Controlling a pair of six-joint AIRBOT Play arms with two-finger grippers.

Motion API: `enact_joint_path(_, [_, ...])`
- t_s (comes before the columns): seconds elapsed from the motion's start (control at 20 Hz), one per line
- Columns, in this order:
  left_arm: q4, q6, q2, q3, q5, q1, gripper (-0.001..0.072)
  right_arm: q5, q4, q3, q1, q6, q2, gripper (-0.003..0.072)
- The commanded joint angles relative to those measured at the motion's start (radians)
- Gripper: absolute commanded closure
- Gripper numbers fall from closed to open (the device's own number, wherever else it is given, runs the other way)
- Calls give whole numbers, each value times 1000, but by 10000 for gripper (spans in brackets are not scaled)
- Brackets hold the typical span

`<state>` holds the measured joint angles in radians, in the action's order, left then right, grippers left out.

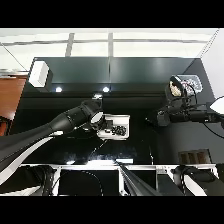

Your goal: Fold the box and place the chain.

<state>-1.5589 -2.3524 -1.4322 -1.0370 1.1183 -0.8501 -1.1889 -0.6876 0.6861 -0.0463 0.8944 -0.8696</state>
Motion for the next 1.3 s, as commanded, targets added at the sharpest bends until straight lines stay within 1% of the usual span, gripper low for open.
enact_joint_path(0.0, [-14, 95, 63, -16, 42, 0, 3, -19, -13, 1, 26, 0, 10, 230])
enact_joint_path(0.15, [-30, 264, 216, -8, 137, 0, 4, 2, -23, 1, 26, 0, 10, 230])
enact_joint_path(0.25, [-97, 349, 333, 39, 195, 27, 3, 21, -24, 1, 26, 0, 10, 230])
enact_joint_path(0.3, [-122, 414, 388, 81, 216, 75, 3, 33, -24, 1, 26, 0, 10, 231])
enact_joint_path(0.35, [-132, 473, 432, 125, 225, 150, 4, 48, -24, 1, 26, 0, 10, 231])
enact_joint_path(0.4, [-123, 512, 474, 177, 209, 263, 4, 52, -24, 1, 26, 0, 10, 230])
enact_joint_path(0.45, [-76, 537, 504, 225, 166, 383, 3, 53, -24, 1, 26, 0, 10, 231])
enact_joint_path(0.5, [38, 578, 528, 280, 85, 521, 3, 54, -24, 1, 26, 0, 10, 231])
enact_joint_path(0.55, [233, 700, 541, 340, -9, 644, 3, 55, -24, 1, 26, 0, 10, 231])
enact_joint_path(0.6, [517, 941, 543, 406, -78, 755, 3, 58, -24, 1, 26, 0, 10, 231])
enact_joint_path(0.65, [798, 1228, 537, 469, -92, 830, 3, 58, -24, 1, 26, 0, 10, 231])
enact_joint_path(0.7, [1033, 1556, 528, 530, -63, 877, 4, 57, -24, 1, 26, 0, 10, 231])
enact_joint_path(0.75, [1140, 1804, 520, 574, -34, 892, 4, 56, -24, 1, 26, 4, 10, 231])
enact_joint_path(0.8, [1176, 2003, 513, 608, -33, 885, 4, 56, -24, 1, 26, 12, 10, 231])
enact_joint_path(0.9, [1130, 2247, 500, 631, -39, 842, 1, 55, -23, 1, 25, 16, 10, 231])
enact_joint_path(1.05, [1073, 2457, 455, 630, -56, 747, -3, 55, -23, 1, 25, 16, 10, 231])
enact_joint_path(1.25, [1059, 2673, 384, 616, -190, 593, -3, 48, -24, 1, 25, 15, 10, 231])
